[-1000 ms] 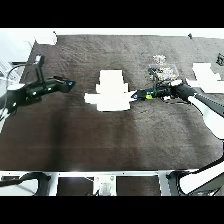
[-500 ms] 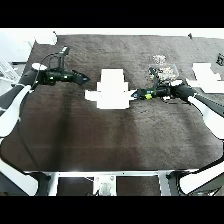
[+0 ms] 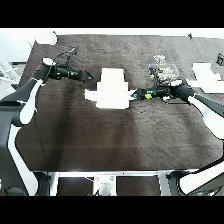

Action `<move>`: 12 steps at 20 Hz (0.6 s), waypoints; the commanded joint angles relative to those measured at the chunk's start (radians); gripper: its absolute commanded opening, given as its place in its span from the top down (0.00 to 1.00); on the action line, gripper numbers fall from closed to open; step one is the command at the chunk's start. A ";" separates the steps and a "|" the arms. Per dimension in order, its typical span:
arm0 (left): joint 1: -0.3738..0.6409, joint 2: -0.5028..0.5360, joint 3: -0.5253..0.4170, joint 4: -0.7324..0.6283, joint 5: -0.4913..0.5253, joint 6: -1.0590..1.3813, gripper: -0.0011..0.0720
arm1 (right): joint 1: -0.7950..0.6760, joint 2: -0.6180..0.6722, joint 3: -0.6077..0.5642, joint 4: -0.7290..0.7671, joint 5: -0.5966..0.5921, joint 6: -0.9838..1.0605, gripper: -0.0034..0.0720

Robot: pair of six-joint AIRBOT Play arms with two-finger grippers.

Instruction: Fold the box and place the chain.

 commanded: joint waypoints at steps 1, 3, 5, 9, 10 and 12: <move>0.000 -0.068 0.090 0.021 -0.053 -0.070 0.20 | 0.000 0.000 0.000 0.000 0.000 -0.005 0.95; -0.003 -0.084 0.105 0.020 -0.058 -0.074 0.20 | 0.000 0.000 0.000 0.000 0.000 -0.005 0.95; -0.014 -0.085 0.111 0.019 -0.061 -0.072 0.21 | 0.000 0.000 0.000 0.000 -0.003 -0.005 0.95; -0.055 -0.086 0.111 0.045 -0.065 -0.067 0.21 | 0.000 0.000 0.000 0.001 -0.003 -0.005 0.95; -0.061 -0.086 0.111 0.046 -0.061 -0.068 0.21 | 0.000 0.000 0.000 0.000 -0.003 -0.005 0.95; -0.072 -0.086 0.111 0.047 -0.059 -0.066 0.21 | 0.000 0.000 0.000 0.000 -0.003 -0.005 0.95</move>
